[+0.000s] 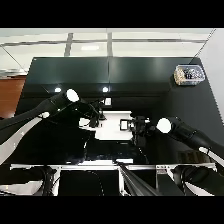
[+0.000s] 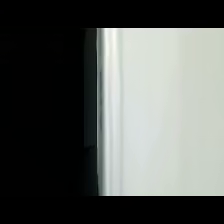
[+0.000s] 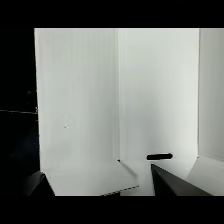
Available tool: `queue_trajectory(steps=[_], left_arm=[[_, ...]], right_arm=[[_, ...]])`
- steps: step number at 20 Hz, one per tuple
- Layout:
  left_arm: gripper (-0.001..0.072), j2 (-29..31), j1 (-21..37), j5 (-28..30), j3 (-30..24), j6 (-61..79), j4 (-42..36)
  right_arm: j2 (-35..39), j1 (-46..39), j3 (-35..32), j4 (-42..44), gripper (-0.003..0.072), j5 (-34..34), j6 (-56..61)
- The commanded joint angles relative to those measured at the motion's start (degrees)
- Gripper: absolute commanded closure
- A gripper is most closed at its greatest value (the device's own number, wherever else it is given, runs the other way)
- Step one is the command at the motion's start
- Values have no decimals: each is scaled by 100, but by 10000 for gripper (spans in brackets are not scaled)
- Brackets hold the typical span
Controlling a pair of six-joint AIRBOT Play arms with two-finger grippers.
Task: Fold the box and place the chain.
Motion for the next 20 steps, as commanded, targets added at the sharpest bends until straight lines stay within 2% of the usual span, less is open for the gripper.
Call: queue_trajectory(steps=[1, 7, 12, 14, 17, 20], left_arm=[[685, -4, 4, -24, -4, -2, -7], [685, -4, 4, -17, -4, 0, -7], [685, -4, 4, -13, -4, 0, -7], [685, -4, 2, -13, -4, 0, -9], [684, -4, -2, -24, -4, 0, -9], [685, -4, -2, -22, -4, 0, -9]], right_arm=[[42, 24, 96, 190, -34, -162, 2], [339, -376, 402, 55, -34, -107, -48], [232, -693, 431, 658, -34, -280, -813], [138, -1016, 431, 1047, -34, 11, -997], [92, -1261, 431, 1757, -34, 55, -2188], [-103, -1228, 428, 1987, -34, 203, -2306]])
